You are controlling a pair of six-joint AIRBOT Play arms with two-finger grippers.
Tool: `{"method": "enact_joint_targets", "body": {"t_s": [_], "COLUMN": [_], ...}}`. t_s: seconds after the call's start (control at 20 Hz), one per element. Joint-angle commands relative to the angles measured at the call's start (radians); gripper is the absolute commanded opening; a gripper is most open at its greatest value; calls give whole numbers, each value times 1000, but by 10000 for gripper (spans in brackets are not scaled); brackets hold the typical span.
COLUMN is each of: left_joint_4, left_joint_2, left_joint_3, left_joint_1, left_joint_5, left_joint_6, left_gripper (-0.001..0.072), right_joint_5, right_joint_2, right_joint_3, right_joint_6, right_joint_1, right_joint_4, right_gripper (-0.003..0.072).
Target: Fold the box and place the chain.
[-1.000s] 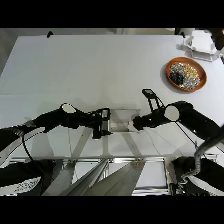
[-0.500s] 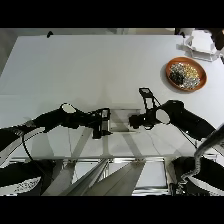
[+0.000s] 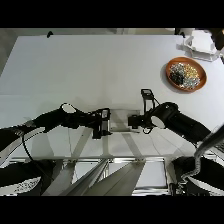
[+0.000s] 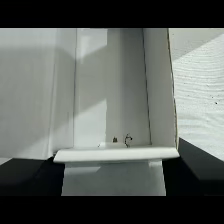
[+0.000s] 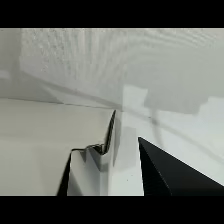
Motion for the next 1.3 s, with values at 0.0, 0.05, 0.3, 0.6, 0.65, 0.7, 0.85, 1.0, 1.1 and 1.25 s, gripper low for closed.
{"method": "enact_joint_targets", "body": {"t_s": [0.0,0.05,0.3,0.6,0.65,0.7,0.85,1.0,1.1,1.25], "left_joint_4": [0,0,0,0,0,0,0,0,0,0], "left_joint_2": [0,0,0,0,0,0,0,0,0,0], "left_joint_3": [0,0,0,0,0,0,0,0,0,0], "left_joint_1": [0,0,0,0,0,0,0,0,0,0], "left_joint_5": [0,-1,-3,-3,-3,-3,-3,-3,-3,-3], "left_joint_6": [0,0,0,0,0,0,0,0,0,0], "left_gripper": [132,132,132,132,132,132,132,132,132,132], "right_joint_5": [2,2,-16,-10,-3,2,16,21,20,18], "right_joint_2": [-33,-46,-55,-63,-69,-79,-106,-110,-110,-109], "right_joint_3": [1,1,1,1,1,1,1,1,1,1], "right_joint_6": [93,121,175,193,192,190,178,151,131,69], "right_joint_1": [56,68,86,86,86,86,86,86,86,86], "right_joint_4": [-14,-14,-41,-52,-53,-53,-51,-53,-56,-66], "right_gripper": [420,421,414,259,215,196,22,12,12,166]}}
